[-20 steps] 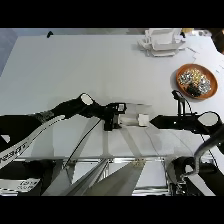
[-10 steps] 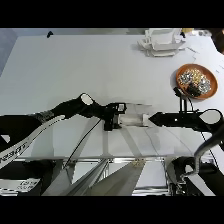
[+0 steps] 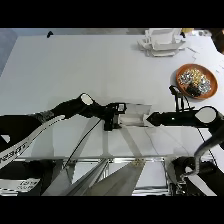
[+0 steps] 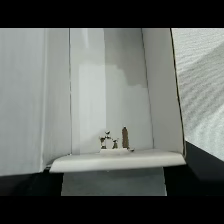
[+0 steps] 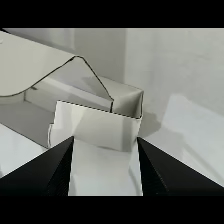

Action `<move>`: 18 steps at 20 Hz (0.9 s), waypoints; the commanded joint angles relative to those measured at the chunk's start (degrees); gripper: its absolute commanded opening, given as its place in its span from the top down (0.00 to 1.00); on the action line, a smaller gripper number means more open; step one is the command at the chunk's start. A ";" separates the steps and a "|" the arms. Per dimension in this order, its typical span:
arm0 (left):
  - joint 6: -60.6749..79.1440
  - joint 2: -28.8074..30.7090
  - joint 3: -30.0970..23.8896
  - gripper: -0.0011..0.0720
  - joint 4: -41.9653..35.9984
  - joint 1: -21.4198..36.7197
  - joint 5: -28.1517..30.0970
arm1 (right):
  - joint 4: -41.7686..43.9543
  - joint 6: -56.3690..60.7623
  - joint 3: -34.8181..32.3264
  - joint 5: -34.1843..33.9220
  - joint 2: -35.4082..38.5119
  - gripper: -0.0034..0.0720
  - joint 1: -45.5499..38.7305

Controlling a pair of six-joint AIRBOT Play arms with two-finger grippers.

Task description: Fold the box and place the chain.

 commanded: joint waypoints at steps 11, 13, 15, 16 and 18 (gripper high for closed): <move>0.02 0.04 -0.02 0.97 0.00 -0.02 0.00 | -17.64 30.32 9.42 -1.07 -13.46 0.38 18.78; 0.02 0.04 -0.02 0.97 0.00 -0.02 0.02 | -19.63 34.03 9.88 -0.98 -15.02 0.38 20.26; 0.02 0.04 -0.02 0.97 0.00 -0.02 0.02 | -22.67 38.05 10.49 -0.50 -15.96 0.42 21.53; 0.02 0.04 -0.02 0.97 0.00 -0.02 0.02 | -24.37 40.61 10.73 -0.17 -16.37 0.43 22.14; 0.02 0.04 -0.02 0.97 0.00 -0.02 0.02 | -27.28 45.72 11.61 0.94 -17.57 0.43 22.88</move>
